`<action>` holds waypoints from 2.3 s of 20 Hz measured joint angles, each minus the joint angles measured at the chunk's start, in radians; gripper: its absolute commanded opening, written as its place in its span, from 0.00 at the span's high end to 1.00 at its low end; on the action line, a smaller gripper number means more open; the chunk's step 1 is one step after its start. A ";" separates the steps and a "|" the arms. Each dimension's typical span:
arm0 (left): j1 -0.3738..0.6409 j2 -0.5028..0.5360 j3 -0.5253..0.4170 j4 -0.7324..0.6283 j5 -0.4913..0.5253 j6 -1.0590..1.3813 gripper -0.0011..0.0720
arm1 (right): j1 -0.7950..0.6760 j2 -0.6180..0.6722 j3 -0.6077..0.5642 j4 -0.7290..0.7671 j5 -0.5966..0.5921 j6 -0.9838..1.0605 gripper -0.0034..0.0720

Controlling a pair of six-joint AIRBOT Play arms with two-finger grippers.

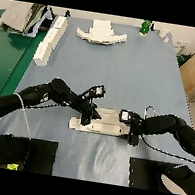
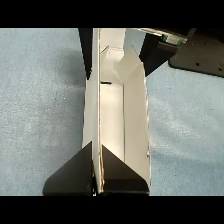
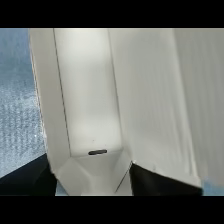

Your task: Fold the box.

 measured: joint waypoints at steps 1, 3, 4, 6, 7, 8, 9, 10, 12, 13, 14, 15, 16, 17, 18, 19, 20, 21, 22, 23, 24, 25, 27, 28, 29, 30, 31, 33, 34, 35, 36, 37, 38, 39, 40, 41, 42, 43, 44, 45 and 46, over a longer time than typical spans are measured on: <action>0.000 0.000 0.000 0.000 0.000 0.000 0.97 | 0.001 0.005 0.000 0.000 0.005 0.002 0.15; 0.000 0.000 0.000 0.000 0.000 0.000 0.97 | 0.001 0.008 0.000 -0.002 0.016 0.004 0.15; 0.000 0.000 0.000 0.000 0.000 0.000 0.97 | 0.001 0.004 0.000 -0.002 0.019 0.005 0.15; 0.000 0.000 0.000 0.000 -0.001 0.000 0.97 | 0.002 -0.008 0.000 0.001 0.027 0.007 0.15; 0.000 0.000 0.000 0.000 -0.001 0.000 0.97 | 0.005 -0.013 0.000 0.002 0.032 0.007 0.15; 0.000 0.000 0.000 0.000 -0.001 0.000 0.97 | 0.012 -0.019 0.000 0.004 0.037 0.007 0.15; 0.000 0.000 0.000 0.000 -0.001 0.000 0.97 | 0.019 -0.024 0.000 0.005 0.042 0.007 0.15; 0.000 0.000 0.000 0.000 -0.002 0.000 0.97 | 0.029 -0.030 0.000 0.005 0.045 0.008 0.15; 0.000 0.000 0.000 0.000 -0.003 0.000 0.97 | 0.041 -0.042 0.000 0.004 0.048 0.009 0.19; 0.000 0.000 0.000 0.000 -0.003 0.000 0.97 | 0.045 -0.045 0.000 0.004 0.049 0.009 0.25; 0.000 0.000 0.000 0.001 -0.004 0.000 0.97 | 0.048 -0.047 -0.001 0.004 0.048 0.008 0.25; 0.000 0.000 0.000 0.001 -0.004 0.000 0.97 | 0.050 -0.049 -0.001 0.003 0.049 0.008 0.25; 0.000 0.000 0.000 0.001 -0.004 0.000 0.97 | 0.051 -0.050 -0.001 0.003 0.049 0.007 0.25; 0.000 0.000 0.000 0.001 -0.004 0.000 0.97 | 0.052 -0.051 -0.001 0.001 0.048 0.007 0.21; 0.000 0.000 0.000 0.001 -0.004 0.000 0.97 | 0.053 -0.051 -0.001 0.000 0.048 0.007 0.11; 0.000 0.000 0.000 0.001 -0.002 0.000 0.97 | 0.053 -0.052 -0.001 0.000 0.047 0.008 0.02; 0.000 0.000 0.000 0.000 -0.002 0.000 0.97 | 0.054 -0.052 -0.002 -0.002 0.042 0.007 0.02; 0.000 0.000 0.000 0.000 -0.001 0.000 0.97 | 0.054 -0.052 -0.002 -0.003 0.043 0.008 0.02; 0.000 0.000 0.000 0.000 -0.001 0.000 0.97 | 0.053 -0.051 -0.002 -0.006 0.044 0.011 0.02; 0.000 0.000 0.000 0.000 0.000 0.000 0.97 | 0.053 -0.045 -0.002 -0.007 0.045 0.017 0.02; 0.000 0.000 0.000 0.000 0.000 0.000 0.97 | 0.053 -0.039 -0.002 -0.009 0.048 0.021 0.02; 0.000 0.000 0.000 0.000 0.000 0.000 0.97 | 0.052 -0.032 -0.002 -0.011 0.048 0.029 0.02; 0.000 0.000 0.000 0.000 0.002 0.000 0.97 | 0.047 -0.022 -0.002 -0.011 0.048 0.037 0.02; 0.000 0.000 0.000 0.000 0.002 0.000 0.97 | 0.043 -0.018 -0.002 -0.011 0.048 0.041 0.02; 0.000 0.000 0.000 0.000 0.002 0.000 0.97 | 0.039 -0.015 -0.002 -0.011 0.048 0.045 0.02; 0.000 0.000 0.000 0.000 0.001 0.000 0.97 | 0.035 -0.013 -0.002 -0.010 0.048 0.045 0.06; 0.000 0.000 0.000 0.000 0.001 0.000 0.97 | 0.031 -0.012 -0.002 -0.010 0.043 0.047 0.06; 0.000 0.000 0.000 0.000 0.000 0.000 0.97 | 0.027 -0.011 -0.003 -0.008 0.040 0.049 0.06; 0.000 0.000 0.000 0.000 0.000 0.000 0.97 | 0.026 -0.010 -0.006 -0.006 0.035 0.050 0.06; 0.000 0.000 0.000 0.000 0.000 0.000 0.97 | 0.026 -0.010 -0.010 -0.005 0.034 0.052 0.06; 0.000 0.000 0.000 0.000 -0.001 0.000 0.97 | 0.025 -0.010 -0.013 -0.003 0.035 0.052 0.07; 0.000 0.000 0.000 0.000 -0.002 0.000 0.97 | 0.024 -0.010 -0.017 0.001 0.039 0.051 0.10; 0.000 0.000 0.000 0.000 -0.002 0.000 0.97 | 0.024 -0.010 -0.021 0.002 0.043 0.044 0.19; 0.000 0.000 0.000 0.000 -0.002 0.000 0.97 | 0.024 -0.010 -0.024 0.006 0.049 0.039 0.21; 0.000 0.000 0.000 0.000 -0.003 0.000 0.97 | 0.024 -0.010 -0.027 0.009 0.052 0.029 0.21; 0.000 0.000 0.000 0.000 -0.003 0.000 0.97 | 0.024 -0.010 -0.030 0.015 0.054 0.020 0.21; 0.000 0.000 0.000 0.000 -0.003 0.000 0.97 | 0.026 -0.010 -0.032 0.019 0.058 0.011 0.20; 0.000 0.000 0.000 0.000 -0.003 0.000 0.97 | 0.026 -0.010 -0.034 0.023 0.060 0.006 0.21; 0.000 0.000 0.000 0.000 -0.003 0.000 0.97 | 0.028 -0.010 -0.037 0.024 0.064 -0.001 0.20; 0.000 0.000 0.000 0.000 -0.003 0.000 0.97 | 0.029 -0.010 -0.040 0.030 0.068 -0.004 0.21; 0.000 0.000 0.000 0.000 -0.003 0.000 0.97 | 0.030 -0.010 -0.044 0.031 0.071 -0.009 0.20</action>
